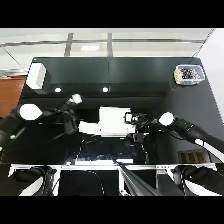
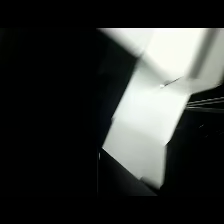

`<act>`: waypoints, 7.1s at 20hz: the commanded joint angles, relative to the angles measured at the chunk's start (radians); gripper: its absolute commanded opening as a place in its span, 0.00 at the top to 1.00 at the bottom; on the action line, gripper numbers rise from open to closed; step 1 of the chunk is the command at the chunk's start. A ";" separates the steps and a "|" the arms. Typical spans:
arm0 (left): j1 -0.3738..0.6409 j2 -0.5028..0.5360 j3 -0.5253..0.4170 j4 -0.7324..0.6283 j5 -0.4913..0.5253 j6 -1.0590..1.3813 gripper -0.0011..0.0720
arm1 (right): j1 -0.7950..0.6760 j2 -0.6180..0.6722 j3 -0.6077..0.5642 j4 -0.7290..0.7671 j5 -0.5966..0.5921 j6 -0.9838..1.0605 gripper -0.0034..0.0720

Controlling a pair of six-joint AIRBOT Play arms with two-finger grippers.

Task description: Fold the box and place the chain.

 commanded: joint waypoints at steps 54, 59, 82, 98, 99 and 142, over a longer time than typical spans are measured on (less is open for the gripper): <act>-0.175 -0.492 0.308 -0.303 -0.323 -0.774 0.31 | 0.000 -0.001 0.000 0.000 0.001 0.000 0.69; -0.208 -0.490 0.308 -0.273 -0.270 -0.839 0.32 | 0.000 -0.001 0.000 0.000 0.001 0.000 0.69; -0.488 -0.491 0.444 0.162 -0.199 -1.332 0.32 | 0.000 -0.001 0.000 0.000 0.001 0.000 0.69; -0.517 -0.491 0.445 0.272 -0.216 -1.503 0.58 | 0.000 -0.001 0.000 0.000 0.001 0.000 0.69; -0.517 -0.492 0.445 0.278 -0.217 -1.506 0.58 | 0.000 -0.001 0.000 0.000 0.001 0.000 0.69; -0.568 -0.565 0.463 0.391 -0.199 -1.747 0.34 | 0.000 -0.001 0.000 -0.001 0.001 0.000 0.69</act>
